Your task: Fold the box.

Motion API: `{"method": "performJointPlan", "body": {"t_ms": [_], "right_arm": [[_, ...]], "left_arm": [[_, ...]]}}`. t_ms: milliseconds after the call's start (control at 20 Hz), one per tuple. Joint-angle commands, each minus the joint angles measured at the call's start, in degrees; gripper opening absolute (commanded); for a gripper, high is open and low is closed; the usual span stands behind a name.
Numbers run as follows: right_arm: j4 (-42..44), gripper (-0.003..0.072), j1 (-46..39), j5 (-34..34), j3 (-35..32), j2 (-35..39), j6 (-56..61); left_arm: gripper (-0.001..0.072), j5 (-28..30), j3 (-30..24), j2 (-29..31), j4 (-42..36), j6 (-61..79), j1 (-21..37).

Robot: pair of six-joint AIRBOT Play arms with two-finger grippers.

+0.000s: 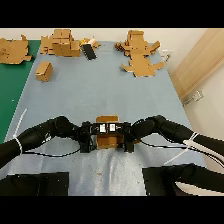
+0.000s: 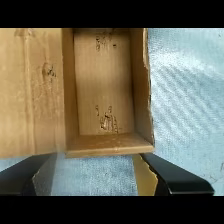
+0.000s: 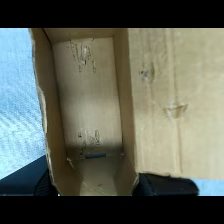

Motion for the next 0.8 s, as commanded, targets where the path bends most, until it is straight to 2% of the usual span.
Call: {"method": "performJointPlan", "body": {"t_ms": [0,100,350,600,750], "right_arm": [[0.0,0.0568,0.0,0.0,0.0,0.0,0.0],[0.0,0.0568,0.0,0.0,0.0,0.0,0.0],[0.0,0.0568,0.0,0.0,0.0,0.0,0.0],[-0.1,0.0568,0.0,0.0,0.0,0.0,0.0],[-0.1,0.0568,0.0,0.0,0.0,0.0,0.0]], "left_arm": [[0.0720,0.1,0.1,0.0,0.4,-0.5,-0.3],[0.0720,-0.1,0.1,0.0,1.0,-0.7,0.0],[0.0720,-0.6,0.1,0.0,8.4,-8.4,2.4],[0.0720,-3.7,0.1,0.0,8.0,-8.4,2.3],[0.0720,-3.9,0.1,0.0,5.0,-9.4,2.3]]}}
